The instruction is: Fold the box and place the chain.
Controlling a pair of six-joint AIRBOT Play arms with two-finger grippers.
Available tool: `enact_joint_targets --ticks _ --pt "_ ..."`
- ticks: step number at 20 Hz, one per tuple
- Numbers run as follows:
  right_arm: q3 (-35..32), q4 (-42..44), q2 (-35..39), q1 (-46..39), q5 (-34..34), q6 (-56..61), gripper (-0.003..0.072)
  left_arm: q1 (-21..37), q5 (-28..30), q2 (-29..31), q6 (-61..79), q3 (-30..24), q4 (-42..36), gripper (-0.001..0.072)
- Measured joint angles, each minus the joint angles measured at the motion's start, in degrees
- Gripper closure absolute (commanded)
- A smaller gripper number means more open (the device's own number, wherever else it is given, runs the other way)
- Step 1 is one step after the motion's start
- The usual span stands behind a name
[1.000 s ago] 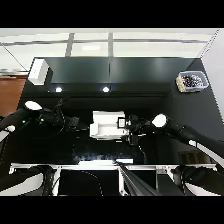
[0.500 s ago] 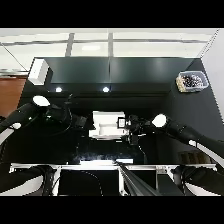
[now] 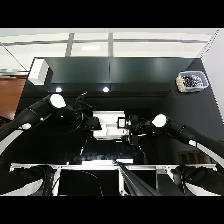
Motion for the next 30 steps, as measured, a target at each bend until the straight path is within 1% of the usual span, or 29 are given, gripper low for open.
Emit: enact_joint_targets --ticks 3,7,12,17,18,19,20,25,30 --pt "0.0 0.0 0.0 0.0 0.0 0.0 0.0441 -3.6 2.4 0.0 -7.2 0.9 4.8 0.0219" --pt "0.0 0.0 0.0 0.0 0.0 0.0 0.0441 -8.7 4.4 0.0 -18.3 1.4 14.3 0.0219" --pt "0.0 0.0 0.0 0.0 0.0 0.0 0.0441 -14.7 4.1 -0.1 -29.9 1.8 25.3 0.0219" --pt "0.0 0.0 0.0 0.0 0.0 0.0 0.0441 -16.9 1.6 -1.4 -35.1 4.4 30.1 0.0226" --pt "0.0 0.0 0.0 0.0 0.0 0.0 0.0441 -17.0 0.9 -1.8 -35.9 5.1 30.7 0.0270" --pt "0.0 0.0 0.0 0.0 0.0 0.0 0.0441 -17.2 0.0 -2.4 -36.7 5.9 31.2 0.0376" --pt "0.0 0.0 0.0 0.0 0.0 0.0 0.0441 -17.4 -0.9 -2.8 -37.3 6.5 31.7 0.0446" --pt "0.0 0.0 0.0 0.0 0.0 0.0 0.0441 -19.3 -3.1 -4.0 -41.1 7.9 33.9 0.0446" --pt "0.0 0.0 0.0 0.0 0.0 0.0 0.0441 -21.4 -2.8 -5.6 -45.0 8.2 36.4 0.0446"
